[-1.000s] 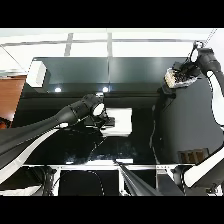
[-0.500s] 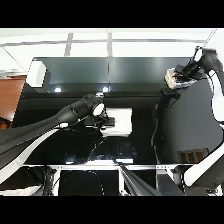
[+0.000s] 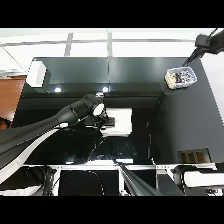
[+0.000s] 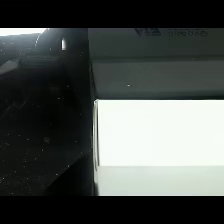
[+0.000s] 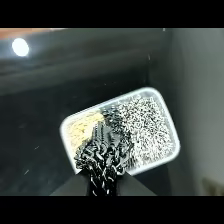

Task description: Fold the box and place the chain.

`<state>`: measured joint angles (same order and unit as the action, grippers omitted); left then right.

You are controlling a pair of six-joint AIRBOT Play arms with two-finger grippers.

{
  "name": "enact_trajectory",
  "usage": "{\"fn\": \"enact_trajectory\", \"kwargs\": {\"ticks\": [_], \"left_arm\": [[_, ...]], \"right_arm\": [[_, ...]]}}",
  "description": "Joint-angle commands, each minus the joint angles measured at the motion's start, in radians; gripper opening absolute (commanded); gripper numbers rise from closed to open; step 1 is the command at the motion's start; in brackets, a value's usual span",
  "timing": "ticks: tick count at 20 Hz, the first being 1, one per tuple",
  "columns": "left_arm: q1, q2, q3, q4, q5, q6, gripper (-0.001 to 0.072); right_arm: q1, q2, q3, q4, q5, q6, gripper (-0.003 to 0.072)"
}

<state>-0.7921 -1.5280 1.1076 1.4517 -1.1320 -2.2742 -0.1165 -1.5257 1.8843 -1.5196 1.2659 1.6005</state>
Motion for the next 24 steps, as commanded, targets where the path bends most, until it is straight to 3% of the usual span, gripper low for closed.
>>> {"fn": "enact_trajectory", "kwargs": {"ticks": [1, 7, 14, 16, 19, 24], "left_arm": [[0.000, 0.000, 0.001, -0.002, -0.001, 0.000, 0.0026], [0.001, 0.000, 0.001, 0.002, 0.005, 0.000, 0.0026], [0.001, 0.000, 0.001, 0.002, 0.006, 0.000, 0.0026], [0.001, 0.000, 0.001, 0.002, 0.005, 0.000, 0.0026], [0.001, 0.000, 0.001, 0.002, 0.005, 0.000, 0.0026], [0.001, 0.000, 0.001, 0.002, 0.005, 0.000, 0.0026]], "right_arm": [[0.048, 0.169, -0.005, 0.070, 0.085, -0.050, 0.0008], [0.245, 0.335, -0.074, 0.163, 0.375, -0.066, 0.0011], [0.501, 0.382, -0.408, 0.310, 0.432, -0.103, 0.0012], [0.550, 0.382, -0.525, 0.433, 0.385, -0.140, 0.0012], [0.589, 0.382, -0.649, 0.624, 0.199, -0.177, 0.0013], [0.623, 0.380, -0.803, 0.651, -0.090, -0.174, 0.0013]]}}
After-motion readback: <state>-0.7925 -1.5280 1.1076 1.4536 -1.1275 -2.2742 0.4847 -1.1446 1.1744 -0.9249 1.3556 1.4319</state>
